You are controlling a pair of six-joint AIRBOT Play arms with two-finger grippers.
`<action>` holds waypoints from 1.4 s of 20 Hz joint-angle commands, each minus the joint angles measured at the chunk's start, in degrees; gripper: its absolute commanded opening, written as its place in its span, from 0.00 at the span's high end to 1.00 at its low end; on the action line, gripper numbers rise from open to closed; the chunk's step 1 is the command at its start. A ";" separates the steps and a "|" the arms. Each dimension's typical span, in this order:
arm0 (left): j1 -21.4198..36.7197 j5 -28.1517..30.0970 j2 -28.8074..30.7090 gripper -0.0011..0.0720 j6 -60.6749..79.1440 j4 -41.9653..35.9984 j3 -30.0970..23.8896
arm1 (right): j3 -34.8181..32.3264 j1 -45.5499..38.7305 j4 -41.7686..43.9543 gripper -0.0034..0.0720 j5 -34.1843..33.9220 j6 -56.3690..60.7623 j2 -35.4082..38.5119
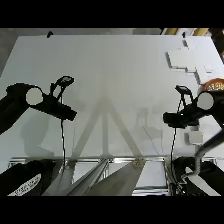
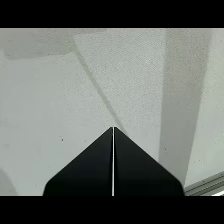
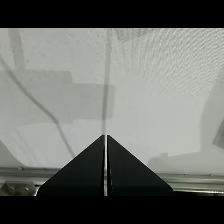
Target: Fold the box and place the chain.
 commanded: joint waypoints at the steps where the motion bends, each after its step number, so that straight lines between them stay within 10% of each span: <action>1: -0.04 0.00 0.04 0.97 0.02 0.00 -0.02 | -0.02 -0.02 0.02 0.93 0.02 0.02 0.04; 6: -0.04 0.02 0.04 0.97 0.00 0.00 -0.02 | -0.02 -0.02 -0.07 0.93 -0.96 0.02 0.04; 15: -0.04 0.00 0.04 0.97 0.02 -0.02 -0.02 | 0.46 -0.07 -9.01 0.93 -24.13 -1.09 0.04; 20: -0.04 0.00 0.04 0.97 0.00 -0.02 -0.02 | 1.40 -2.43 -42.71 0.93 -10.25 -2.40 -0.02; 24: -0.04 0.00 0.04 0.97 0.02 0.00 -0.02 | 1.38 -19.93 -44.70 0.92 -7.32 -9.88 -0.02; 28: -0.04 0.00 0.04 0.97 0.00 -0.02 -0.02 | 1.36 -36.81 -39.76 0.37 -8.94 -16.94 -2.14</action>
